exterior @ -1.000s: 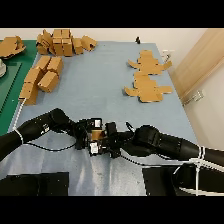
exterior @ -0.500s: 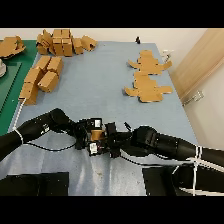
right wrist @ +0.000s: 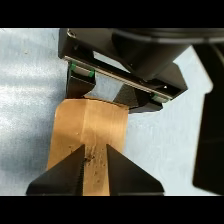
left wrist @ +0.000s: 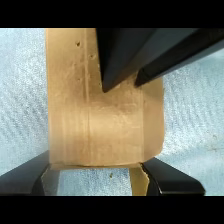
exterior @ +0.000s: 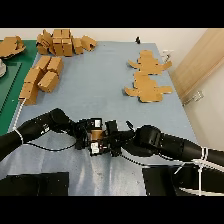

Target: Fold the box.

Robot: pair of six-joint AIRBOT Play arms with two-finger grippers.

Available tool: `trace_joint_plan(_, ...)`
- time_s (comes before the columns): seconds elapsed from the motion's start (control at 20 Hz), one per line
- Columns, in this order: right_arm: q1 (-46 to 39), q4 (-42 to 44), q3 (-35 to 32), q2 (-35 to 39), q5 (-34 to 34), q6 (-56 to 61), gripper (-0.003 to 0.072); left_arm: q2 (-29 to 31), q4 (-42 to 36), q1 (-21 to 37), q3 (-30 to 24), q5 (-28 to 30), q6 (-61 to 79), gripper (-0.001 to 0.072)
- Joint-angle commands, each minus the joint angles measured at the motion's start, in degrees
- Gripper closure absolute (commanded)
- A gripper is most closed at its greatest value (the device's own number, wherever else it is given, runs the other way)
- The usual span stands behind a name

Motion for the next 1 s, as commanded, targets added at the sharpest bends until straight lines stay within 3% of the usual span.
trace_joint_plan(0.0,0.2,-0.3,0.1,0.2,0.0,0.0,0.0342,0.0,0.0,0.1,0.0,0.0,0.0,0.0177)
trace_joint_plan(0.05,0.2,0.5,0.1,0.2,0.0,0.0,0.0306,0.0,0.0,0.1,0.0,0.0,0.0,0.0177)
trace_joint_plan(0.5,0.0,1.4,0.0,0.2,-0.2,0.1,0.0307,0.0,0.0,0.1,0.0,0.0,0.0,0.0177)
trace_joint_plan(0.75,1.4,-3.1,-0.5,1.2,-0.1,13.6,0.0308,0.0,0.0,0.1,0.0,0.0,0.0,0.0177)
trace_joint_plan(0.95,5.2,-4.7,-4.3,3.6,6.2,13.9,0.0308,0.0,0.0,0.1,0.0,0.0,0.0,0.0177)
